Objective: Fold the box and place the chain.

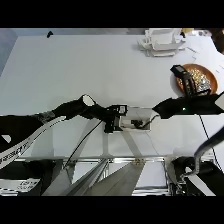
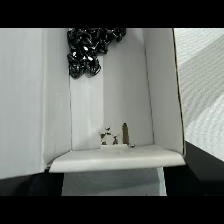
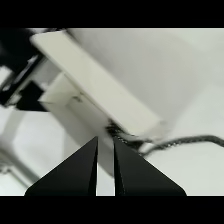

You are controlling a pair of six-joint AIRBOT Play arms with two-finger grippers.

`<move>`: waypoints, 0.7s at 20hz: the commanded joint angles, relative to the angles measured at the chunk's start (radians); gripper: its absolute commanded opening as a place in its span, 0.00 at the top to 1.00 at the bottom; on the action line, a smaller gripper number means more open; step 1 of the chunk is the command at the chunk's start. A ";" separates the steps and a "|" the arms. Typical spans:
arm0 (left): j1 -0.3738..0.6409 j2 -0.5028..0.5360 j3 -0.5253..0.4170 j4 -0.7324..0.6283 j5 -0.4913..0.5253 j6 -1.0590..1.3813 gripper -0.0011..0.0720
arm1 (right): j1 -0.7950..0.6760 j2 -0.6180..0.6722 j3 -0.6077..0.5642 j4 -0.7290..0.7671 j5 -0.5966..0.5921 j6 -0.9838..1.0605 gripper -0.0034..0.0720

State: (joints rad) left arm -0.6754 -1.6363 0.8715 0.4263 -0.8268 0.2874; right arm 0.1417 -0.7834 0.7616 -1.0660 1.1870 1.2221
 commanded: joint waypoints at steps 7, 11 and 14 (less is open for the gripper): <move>0.001 0.000 0.001 0.000 0.000 0.000 0.97 | -0.067 -0.178 0.006 -0.393 -0.030 0.248 0.63; 0.001 0.000 0.001 0.000 0.000 0.000 0.97 | -0.067 -0.313 0.005 -0.393 -0.048 0.248 0.63; 0.001 0.000 0.001 0.000 0.000 0.000 0.97 | -0.067 -0.378 0.005 -0.397 -0.074 0.248 0.63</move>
